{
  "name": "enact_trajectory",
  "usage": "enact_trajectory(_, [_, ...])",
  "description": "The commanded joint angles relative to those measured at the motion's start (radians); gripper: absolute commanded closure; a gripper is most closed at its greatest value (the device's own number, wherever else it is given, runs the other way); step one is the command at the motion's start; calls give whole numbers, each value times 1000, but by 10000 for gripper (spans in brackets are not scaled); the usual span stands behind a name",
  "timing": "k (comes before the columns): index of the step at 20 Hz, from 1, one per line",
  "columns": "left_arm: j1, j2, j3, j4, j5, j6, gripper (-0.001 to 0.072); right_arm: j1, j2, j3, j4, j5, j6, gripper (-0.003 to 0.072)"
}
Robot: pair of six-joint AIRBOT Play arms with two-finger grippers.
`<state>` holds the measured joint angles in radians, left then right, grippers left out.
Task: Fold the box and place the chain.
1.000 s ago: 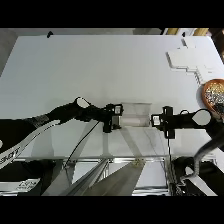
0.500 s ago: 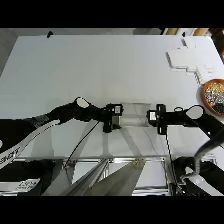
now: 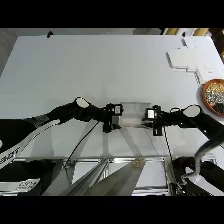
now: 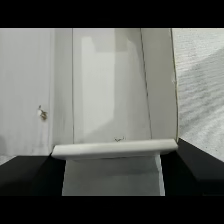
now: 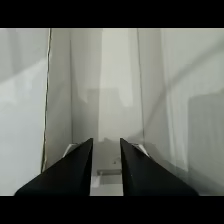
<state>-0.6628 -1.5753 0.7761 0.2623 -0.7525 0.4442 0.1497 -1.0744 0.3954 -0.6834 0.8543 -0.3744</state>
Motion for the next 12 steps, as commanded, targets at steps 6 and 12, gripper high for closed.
enact_trajectory(6, [0, 1, 1, 0, 0, -2, 435, -114, 85, -1, -11, 77, 193, 206])
enact_trajectory(12, [0, 1, 1, 0, 0, -2, 435, -296, 309, -1, -164, 278, 577, 674])
